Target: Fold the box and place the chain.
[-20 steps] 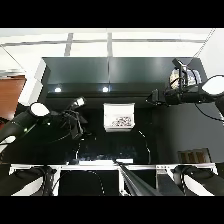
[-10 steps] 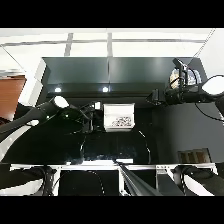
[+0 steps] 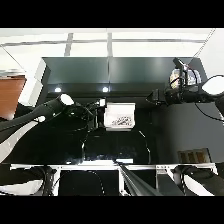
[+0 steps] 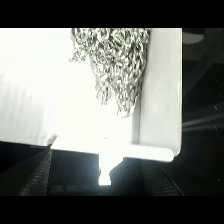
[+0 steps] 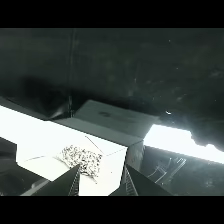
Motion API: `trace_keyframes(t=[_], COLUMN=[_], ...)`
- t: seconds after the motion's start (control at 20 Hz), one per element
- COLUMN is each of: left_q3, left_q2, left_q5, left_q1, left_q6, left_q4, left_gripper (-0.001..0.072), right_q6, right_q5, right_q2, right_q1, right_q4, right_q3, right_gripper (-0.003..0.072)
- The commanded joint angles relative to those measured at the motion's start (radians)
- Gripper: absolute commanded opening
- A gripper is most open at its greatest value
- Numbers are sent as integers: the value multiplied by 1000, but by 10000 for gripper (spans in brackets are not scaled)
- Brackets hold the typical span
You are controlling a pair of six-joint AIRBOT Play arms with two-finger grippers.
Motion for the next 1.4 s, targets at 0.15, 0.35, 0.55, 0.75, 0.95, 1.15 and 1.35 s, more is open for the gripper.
trace_keyframes(t=[0.15,0.35,0.55,0.75,0.95,1.15,1.35], left_q3=[16,16,16,16,16,16,16], left_q2=[-6,-5,-5,-5,-5,-5,-5], left_q5=[-6,-9,-5,21,21,22,22], left_q1=[-17,-23,-38,-42,-42,-42,-42], left_q6=[40,77,77,76,76,72,72], left_q4=[-11,-11,-22,-23,-25,-64,-64], left_gripper=[713,714,711,339,339,341,341], right_q6=[0,0,0,0,30,-165,-551], right_q5=[-2,-2,-3,-69,-214,-333,-227], right_q2=[0,0,0,0,-49,-178,-243], right_q1=[-1,-1,-1,0,34,140,194], right_q4=[0,0,0,-33,-24,72,99], right_q3=[0,0,0,-11,-13,14,17], right_gripper=[323,323,324,326,705,705,703])
